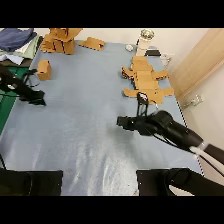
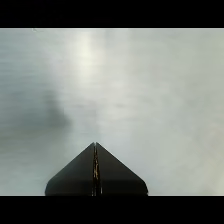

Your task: Fold the box.

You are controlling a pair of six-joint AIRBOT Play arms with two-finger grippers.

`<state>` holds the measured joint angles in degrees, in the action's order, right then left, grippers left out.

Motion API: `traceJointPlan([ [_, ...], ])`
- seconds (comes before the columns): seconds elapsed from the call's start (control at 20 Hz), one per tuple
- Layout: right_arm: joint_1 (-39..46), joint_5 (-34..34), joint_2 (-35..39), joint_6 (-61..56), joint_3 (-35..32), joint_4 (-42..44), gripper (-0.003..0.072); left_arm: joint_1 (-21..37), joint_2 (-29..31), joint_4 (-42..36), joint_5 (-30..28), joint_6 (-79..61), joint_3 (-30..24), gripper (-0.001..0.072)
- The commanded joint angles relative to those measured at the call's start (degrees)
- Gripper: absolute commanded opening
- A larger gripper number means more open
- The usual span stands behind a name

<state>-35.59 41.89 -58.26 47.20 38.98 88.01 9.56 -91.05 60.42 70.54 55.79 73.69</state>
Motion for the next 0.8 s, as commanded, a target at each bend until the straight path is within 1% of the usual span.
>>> traceJointPlan([
  [0.0, 1.2, 12.5, -10.8, 9.5, 12.3, 3.1, 0.0004, -13.2, 8.4, 0.0, 1.0, 3.4, -4.0, 0.0002],
  [0.1, 3.4, 18.5, -16.5, 14.0, 18.9, 5.5, 0.0004, -22.3, 13.5, 0.2, -1.0, 3.9, -6.0, 0.0002],
  [0.15, 4.5, 20.6, -18.6, 15.8, 21.2, 6.8, 0.0004, -26.3, 15.5, 0.7, -2.4, 4.7, -7.0, 0.0002],
  [0.2, 5.3, 22.6, -20.5, 17.0, 22.9, 8.5, 0.0004, -29.9, 16.9, 2.2, -4.2, 6.9, -8.0, 0.0002],
  [0.3, 5.7, 24.3, -22.6, 18.1, 24.7, 8.9, 0.0004, -34.6, 17.3, 4.8, -5.9, 10.5, -9.3, 0.0002],
  [0.45, 5.7, 24.2, -22.8, 18.4, 24.9, 10.0, 0.0005, -37.1, 17.3, 4.9, -6.1, 13.3, -11.5, 0.0003],
  [0.6, 5.7, 27.2, -22.8, 18.4, 24.9, 10.2, 0.0005, -37.1, 17.4, 4.7, -5.0, 17.3, -11.9, 0.0009],
  [0.75, 5.7, 27.2, -22.9, 18.4, 24.9, 10.1, 0.0005, -37.1, 17.3, 4.7, -5.2, 17.3, -11.9, 0.0009],
])
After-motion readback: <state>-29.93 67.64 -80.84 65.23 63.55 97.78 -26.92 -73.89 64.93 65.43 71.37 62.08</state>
